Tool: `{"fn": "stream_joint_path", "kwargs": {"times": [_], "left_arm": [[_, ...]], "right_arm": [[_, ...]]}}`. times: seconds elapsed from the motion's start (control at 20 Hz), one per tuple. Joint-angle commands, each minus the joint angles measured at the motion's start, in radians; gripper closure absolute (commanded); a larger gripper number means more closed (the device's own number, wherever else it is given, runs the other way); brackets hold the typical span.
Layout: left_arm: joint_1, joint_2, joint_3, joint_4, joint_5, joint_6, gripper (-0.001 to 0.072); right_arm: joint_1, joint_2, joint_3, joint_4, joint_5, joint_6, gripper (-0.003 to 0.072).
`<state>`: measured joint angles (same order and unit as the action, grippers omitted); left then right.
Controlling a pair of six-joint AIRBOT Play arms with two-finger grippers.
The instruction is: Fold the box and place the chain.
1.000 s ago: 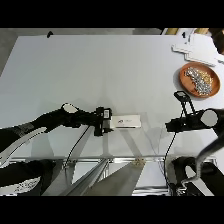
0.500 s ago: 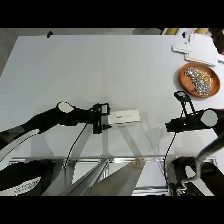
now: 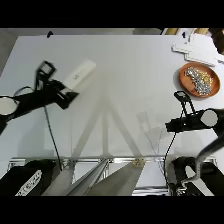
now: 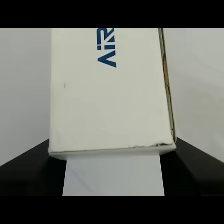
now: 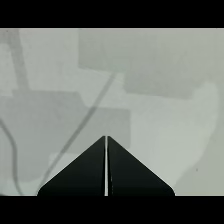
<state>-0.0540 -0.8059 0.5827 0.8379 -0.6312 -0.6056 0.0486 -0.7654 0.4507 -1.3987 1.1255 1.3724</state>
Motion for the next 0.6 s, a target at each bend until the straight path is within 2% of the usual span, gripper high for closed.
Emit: {"fn": "stream_joint_path", "kwargs": {"times": [0.0,0.05,0.1,0.15,0.4,0.55], "left_arm": [[0.220,0.068,0.001,0.354,0.010,-0.467,0.0670],[0.257,0.055,0.000,0.425,0.010,-0.579,0.0615],[0.294,0.037,0.000,0.483,0.002,-0.678,0.0524],[0.328,0.015,0.000,0.518,-0.014,-0.753,0.0489],[0.452,-0.114,-0.002,0.544,-0.122,-0.840,0.0491],[0.468,-0.179,-0.002,0.554,-0.169,-0.840,0.0489]], "right_arm": [[-0.001,0.001,0.000,0.000,0.000,0.000,0.0670],[-0.001,0.001,0.000,0.000,0.000,0.000,0.0670],[-0.001,0.001,0.000,0.000,0.000,0.000,0.0670],[-0.001,0.001,0.000,0.000,0.000,0.000,0.0670],[-0.001,0.001,0.000,0.000,0.000,0.000,0.0670],[-0.001,0.001,0.000,0.000,0.000,0.000,0.0670]]}}
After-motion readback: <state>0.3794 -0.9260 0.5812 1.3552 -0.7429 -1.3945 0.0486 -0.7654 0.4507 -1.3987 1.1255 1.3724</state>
